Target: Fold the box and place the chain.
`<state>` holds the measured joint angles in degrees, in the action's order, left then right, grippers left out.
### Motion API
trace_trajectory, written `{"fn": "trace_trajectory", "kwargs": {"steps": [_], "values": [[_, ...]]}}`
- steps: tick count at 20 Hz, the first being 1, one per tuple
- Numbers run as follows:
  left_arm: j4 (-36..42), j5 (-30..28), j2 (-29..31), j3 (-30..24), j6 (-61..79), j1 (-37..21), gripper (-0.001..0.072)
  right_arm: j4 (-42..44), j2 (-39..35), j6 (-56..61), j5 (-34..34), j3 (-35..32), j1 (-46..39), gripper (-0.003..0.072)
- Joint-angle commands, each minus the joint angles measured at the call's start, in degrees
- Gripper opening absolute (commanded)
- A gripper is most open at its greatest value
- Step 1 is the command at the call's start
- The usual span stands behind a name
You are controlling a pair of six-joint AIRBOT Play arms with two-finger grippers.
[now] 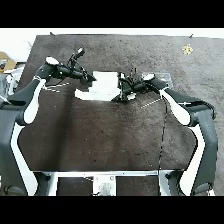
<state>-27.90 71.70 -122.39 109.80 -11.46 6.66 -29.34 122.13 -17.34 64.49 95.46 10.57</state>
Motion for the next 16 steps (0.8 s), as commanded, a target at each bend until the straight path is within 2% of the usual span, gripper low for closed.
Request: {"fn": "trace_trajectory", "kwargs": {"steps": [1, 5, 9, 16], "values": [[-0.15, -1.03, -1.86, 0.02, -2.71, -0.02, 0.0013, 0.02, -0.02, 0.02, 0.02, 0.02, 0.02, 0.0444], [-0.68, 1.31, -2.71, 0.02, -3.54, -0.04, 0.0013, 0.02, -0.02, 0.02, 0.0, 0.0, 0.0, 0.0444], [-2.89, 1.42, -3.41, 0.02, -3.56, -0.04, 0.0013, 0.02, -0.02, 0.02, 0.0, 0.0, 0.02, 0.0445], [-2.03, 2.58, -2.51, 0.09, -2.86, -0.04, 0.0012, 0.02, -0.02, 0.02, 0.0, 0.0, 0.0, 0.0444]]}}
